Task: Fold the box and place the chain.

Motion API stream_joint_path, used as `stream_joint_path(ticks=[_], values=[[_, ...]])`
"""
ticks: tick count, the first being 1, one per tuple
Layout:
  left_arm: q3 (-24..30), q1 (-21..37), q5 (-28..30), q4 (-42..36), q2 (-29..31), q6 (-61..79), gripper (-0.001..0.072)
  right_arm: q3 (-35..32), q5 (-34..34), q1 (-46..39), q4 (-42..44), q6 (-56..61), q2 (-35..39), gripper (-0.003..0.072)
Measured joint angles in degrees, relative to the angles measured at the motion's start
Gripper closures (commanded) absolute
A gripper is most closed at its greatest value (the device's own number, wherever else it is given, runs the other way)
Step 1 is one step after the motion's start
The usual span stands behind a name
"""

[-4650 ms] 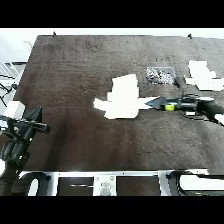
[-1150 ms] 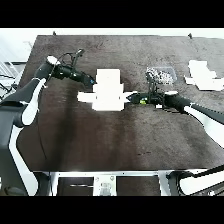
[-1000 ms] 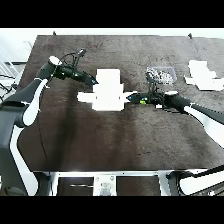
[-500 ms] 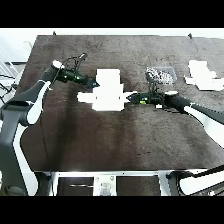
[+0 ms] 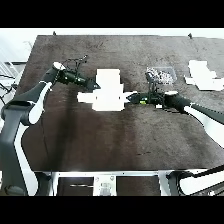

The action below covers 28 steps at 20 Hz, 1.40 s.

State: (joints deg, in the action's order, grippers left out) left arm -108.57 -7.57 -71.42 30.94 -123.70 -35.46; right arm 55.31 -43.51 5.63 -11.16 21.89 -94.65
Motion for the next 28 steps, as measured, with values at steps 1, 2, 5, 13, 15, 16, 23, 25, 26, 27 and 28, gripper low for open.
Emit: stream_joint_path(ticks=[1,2,5,13,15,16,23,25,26,27,28], values=[[0.00,0.07,-0.28,-0.31,-0.09,0.24,0.0343,0.00,-0.02,0.00,0.00,-0.02,0.00,0.0672],[0.00,0.07,-0.39,-0.66,-0.15,0.46,0.0343,0.00,0.00,0.00,-0.02,-0.04,0.00,0.0672],[0.00,-0.04,-0.79,-1.90,-0.20,1.09,0.0344,0.00,0.00,0.00,-0.44,-0.07,0.00,0.0672],[0.00,-0.04,-1.46,-3.06,-0.39,2.99,0.0683,0.00,0.04,-0.02,-1.44,-0.09,0.00,0.0670],[-0.04,-0.04,-1.64,-3.15,-0.39,4.28,0.0690,0.00,0.11,-0.04,-1.60,-0.13,0.00,0.0493],[-0.02,-0.04,-1.64,-2.89,-0.42,5.25,0.0690,-0.04,0.04,-0.02,-2.10,-0.20,-0.02,0.0485],[0.02,-0.04,-5.57,-3.32,-0.44,20.37,0.0697,-0.04,-0.24,-2.08,-1.57,-0.15,1.25,0.0483],[0.44,-0.04,-7.04,-4.72,-0.42,25.59,0.0697,-0.04,-0.50,-4.09,-1.40,-0.13,2.21,0.0483],[0.87,-0.02,-7.82,-5.62,-0.35,28.09,0.0697,-0.04,-0.50,-5.27,-1.38,-0.11,2.64,0.0483],[1.49,0.00,-8.31,-6.58,-0.20,30.32,0.0697,-0.02,-0.55,-6.27,-1.27,-0.11,2.97,0.0483],[2.54,0.00,-8.68,-7.56,0.13,32.68,0.0697,-0.04,-0.61,-7.41,-1.29,-0.07,3.26,0.0483]])
